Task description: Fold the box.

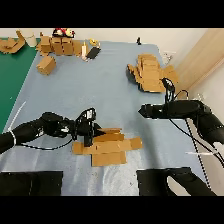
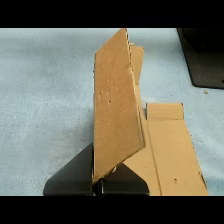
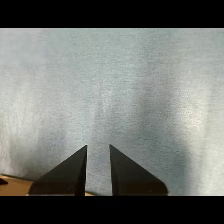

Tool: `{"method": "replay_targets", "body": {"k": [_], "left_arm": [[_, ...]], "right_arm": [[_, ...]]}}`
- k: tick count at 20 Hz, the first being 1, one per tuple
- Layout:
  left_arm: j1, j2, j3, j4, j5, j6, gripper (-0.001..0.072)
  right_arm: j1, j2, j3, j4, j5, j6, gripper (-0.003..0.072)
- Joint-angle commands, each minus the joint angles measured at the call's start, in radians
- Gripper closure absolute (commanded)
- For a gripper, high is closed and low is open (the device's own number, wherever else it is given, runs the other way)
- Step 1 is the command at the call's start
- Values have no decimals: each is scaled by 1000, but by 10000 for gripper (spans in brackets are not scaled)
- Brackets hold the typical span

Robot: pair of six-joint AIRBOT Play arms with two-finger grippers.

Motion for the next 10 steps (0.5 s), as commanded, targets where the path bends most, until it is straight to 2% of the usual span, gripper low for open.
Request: {"method": "replay_targets", "body": {"k": [1,7,10], "left_arm": [[0,0,0,35,-17,-27,697],[0,-1,-1,87,-18,-63,697],[0,0,4,31,-18,-63,697]], "right_arm": [[0,0,1,2,0,-3,472],[0,0,1,2,0,-4,473],[0,0,1,2,0,-5,473]]}}
